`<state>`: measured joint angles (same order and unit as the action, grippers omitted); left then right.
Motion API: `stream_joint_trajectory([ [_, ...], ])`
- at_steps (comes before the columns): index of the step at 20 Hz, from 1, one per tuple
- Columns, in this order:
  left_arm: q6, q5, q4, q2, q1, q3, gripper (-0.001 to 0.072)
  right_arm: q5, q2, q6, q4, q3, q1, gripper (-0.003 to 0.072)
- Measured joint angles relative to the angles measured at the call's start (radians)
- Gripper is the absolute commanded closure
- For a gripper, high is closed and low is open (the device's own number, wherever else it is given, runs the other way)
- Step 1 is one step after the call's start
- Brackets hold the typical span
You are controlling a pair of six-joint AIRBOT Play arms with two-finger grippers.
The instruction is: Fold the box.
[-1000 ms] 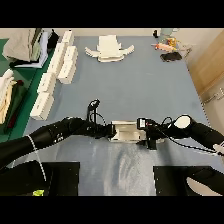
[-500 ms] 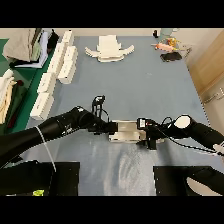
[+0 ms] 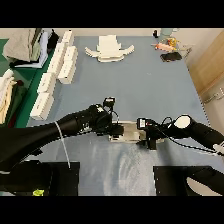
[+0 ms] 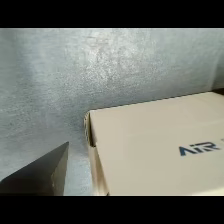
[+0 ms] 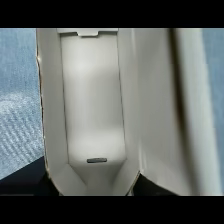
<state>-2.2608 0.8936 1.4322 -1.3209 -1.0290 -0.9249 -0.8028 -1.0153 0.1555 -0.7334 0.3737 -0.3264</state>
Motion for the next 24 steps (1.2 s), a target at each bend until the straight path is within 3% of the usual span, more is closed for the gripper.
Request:
stream_joint_trajectory([
  [1,-0.003,0.018,0.003,-0.016,-0.003,-0.016,0.0246,0.0,0.0,0.0,0.0,0.0,0.0,0.0177],
  [3,-0.01,0.037,0.012,-0.043,-0.007,-0.041,0.0469,0.0,0.0,0.0,0.0,0.0,0.0,0.0177],
  [17,-0.09,0.138,0.03,-0.129,-0.029,-0.135,0.0474,0.0,0.0,0.0,0.0,0.0,0.0,0.0177],
  [18,-0.108,0.16,0.034,-0.142,-0.03,-0.15,0.0509,0.0,0.0,0.0,0.0,0.0,0.0,0.0177],
  [19,-0.125,0.182,0.041,-0.154,-0.032,-0.164,0.0606,0.0,0.0,0.0,0.0,0.0,0.0,0.0177],
  [20,-0.142,0.206,0.052,-0.167,-0.035,-0.179,0.0609,0.0,0.0,0.0,0.0,0.0,0.0,0.0177],
  [21,-0.155,0.222,0.061,-0.178,-0.041,-0.192,0.0696,0.0,0.0,-0.001,0.0,0.0,0.0,0.0177],
  [24,-0.196,0.267,0.104,-0.204,-0.066,-0.229,0.0696,0.0,0.0,-0.002,0.001,0.0,0.0,0.0177],
])
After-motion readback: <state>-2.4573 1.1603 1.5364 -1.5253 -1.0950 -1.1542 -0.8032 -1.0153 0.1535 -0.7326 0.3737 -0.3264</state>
